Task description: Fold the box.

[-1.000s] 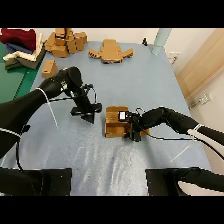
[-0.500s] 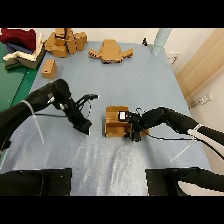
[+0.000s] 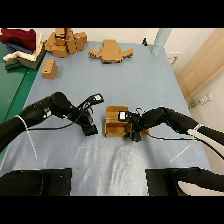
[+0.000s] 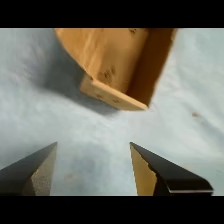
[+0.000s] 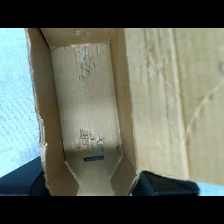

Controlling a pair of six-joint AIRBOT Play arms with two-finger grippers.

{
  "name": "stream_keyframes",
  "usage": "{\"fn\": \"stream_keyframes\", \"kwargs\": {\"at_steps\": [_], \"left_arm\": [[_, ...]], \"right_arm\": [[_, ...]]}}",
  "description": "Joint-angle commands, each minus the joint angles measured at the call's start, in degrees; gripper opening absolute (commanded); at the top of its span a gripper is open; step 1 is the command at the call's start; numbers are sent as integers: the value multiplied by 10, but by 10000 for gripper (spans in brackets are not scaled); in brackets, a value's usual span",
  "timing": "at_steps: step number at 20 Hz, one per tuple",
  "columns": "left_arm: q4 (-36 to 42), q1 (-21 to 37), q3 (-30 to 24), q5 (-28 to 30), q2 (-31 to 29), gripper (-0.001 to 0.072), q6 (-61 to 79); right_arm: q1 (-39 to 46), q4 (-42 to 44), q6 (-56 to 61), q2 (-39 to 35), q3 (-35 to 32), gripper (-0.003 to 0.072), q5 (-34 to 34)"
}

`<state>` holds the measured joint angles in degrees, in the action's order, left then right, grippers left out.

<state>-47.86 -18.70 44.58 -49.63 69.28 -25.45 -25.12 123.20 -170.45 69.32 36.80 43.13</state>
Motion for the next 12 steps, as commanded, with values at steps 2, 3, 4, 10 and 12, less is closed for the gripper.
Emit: {"fn": "stream_keyframes", "kwargs": {"at_steps": [2, 3, 4, 10, 12], "left_arm": [[34, -56, -34, 146, 4, 705, 166], [55, -65, -34, 146, 12, 705, 193], [82, -67, -34, 145, 23, 705, 225], [119, -68, -42, 139, 54, 705, 322], [119, -66, -50, 141, 54, 705, 322]], "right_arm": [[0, 0, 0, 0, 0, 594, 0], [0, 0, 0, 0, 0, 593, 0], [0, 0, 0, 0, 0, 594, 0], [0, 0, 0, 0, 0, 593, 0], [0, 0, 0, 0, 0, 594, 0]]}}
